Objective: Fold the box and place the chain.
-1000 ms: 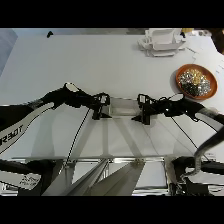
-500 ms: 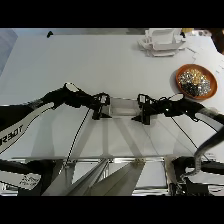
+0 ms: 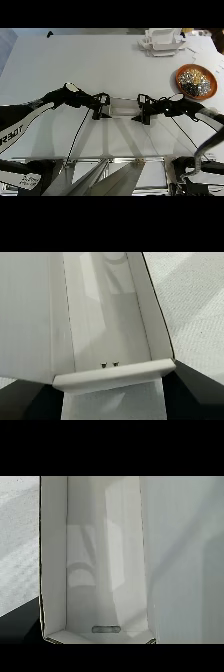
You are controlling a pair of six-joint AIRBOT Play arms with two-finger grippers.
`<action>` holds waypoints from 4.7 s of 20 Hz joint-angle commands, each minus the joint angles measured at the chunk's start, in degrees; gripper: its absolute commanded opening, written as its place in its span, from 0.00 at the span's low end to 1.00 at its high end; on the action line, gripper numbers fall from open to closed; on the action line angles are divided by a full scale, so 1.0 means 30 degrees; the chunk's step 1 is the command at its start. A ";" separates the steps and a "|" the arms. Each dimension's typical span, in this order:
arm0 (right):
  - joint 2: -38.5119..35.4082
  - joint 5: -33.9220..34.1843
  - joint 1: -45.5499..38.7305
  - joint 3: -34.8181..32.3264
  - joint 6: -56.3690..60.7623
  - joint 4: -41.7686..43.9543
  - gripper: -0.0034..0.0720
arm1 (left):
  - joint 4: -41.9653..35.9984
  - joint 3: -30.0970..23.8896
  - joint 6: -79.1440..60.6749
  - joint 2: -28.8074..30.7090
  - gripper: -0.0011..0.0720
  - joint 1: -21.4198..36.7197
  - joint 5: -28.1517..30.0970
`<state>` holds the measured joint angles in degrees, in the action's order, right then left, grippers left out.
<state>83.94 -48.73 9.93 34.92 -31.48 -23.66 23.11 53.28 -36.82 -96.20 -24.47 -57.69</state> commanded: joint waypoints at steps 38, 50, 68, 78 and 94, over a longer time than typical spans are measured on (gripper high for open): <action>-1.0739 -0.5639 -0.4583 0.0022 1.2990 -0.5967 0.90 | -0.0969 0.0007 0.1763 -0.0007 0.02 -0.0816 0.0160; -1.0739 -0.4889 -0.4583 0.0022 1.2990 -0.5960 0.90 | -0.0408 0.0015 0.4721 0.0087 0.13 -0.3541 0.6091; -0.5792 0.0648 -0.2331 0.0874 1.4812 -0.0765 0.06 | -0.0415 0.0015 0.4714 0.0095 0.13 -0.3541 0.6084; -0.3140 0.0838 -0.2397 0.1974 1.9380 -0.5785 0.07 | -0.0415 0.0015 0.4721 0.0095 0.13 -0.3548 0.6084; -0.7140 -0.8859 -0.2382 0.4415 1.7267 -1.6123 0.07 | -0.0415 0.0007 0.4714 0.0102 0.13 -0.3541 0.6076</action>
<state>64.14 -67.24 2.72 47.83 27.18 -57.45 21.87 53.34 -22.65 -95.94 -35.09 -39.38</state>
